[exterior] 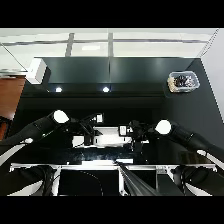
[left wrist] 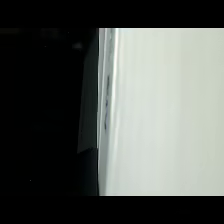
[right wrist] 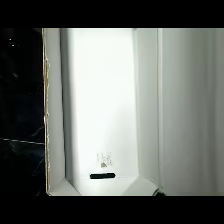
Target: Fold the box and place the chain.
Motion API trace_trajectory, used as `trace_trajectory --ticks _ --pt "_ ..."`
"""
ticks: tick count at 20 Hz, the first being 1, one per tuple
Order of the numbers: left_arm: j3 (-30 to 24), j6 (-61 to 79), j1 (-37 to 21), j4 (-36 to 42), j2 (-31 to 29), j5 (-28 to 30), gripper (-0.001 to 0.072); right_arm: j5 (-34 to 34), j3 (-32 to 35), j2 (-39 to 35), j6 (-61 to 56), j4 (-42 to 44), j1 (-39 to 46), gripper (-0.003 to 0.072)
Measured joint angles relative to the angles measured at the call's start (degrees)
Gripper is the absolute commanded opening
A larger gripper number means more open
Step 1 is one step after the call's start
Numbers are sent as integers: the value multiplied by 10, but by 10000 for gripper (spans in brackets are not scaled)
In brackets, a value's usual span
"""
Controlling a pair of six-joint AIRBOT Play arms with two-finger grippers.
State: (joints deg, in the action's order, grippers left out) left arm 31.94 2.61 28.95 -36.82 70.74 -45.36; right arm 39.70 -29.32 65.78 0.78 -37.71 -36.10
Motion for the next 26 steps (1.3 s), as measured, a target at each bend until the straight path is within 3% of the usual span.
trace_trajectory --ticks 12,26 --pt "0 0 0 0 0 -1 24 -22 29 2 85 89 0 609" --pt "0 -1 0 0 0 -1 24 -27 32 15 92 96 0 609"
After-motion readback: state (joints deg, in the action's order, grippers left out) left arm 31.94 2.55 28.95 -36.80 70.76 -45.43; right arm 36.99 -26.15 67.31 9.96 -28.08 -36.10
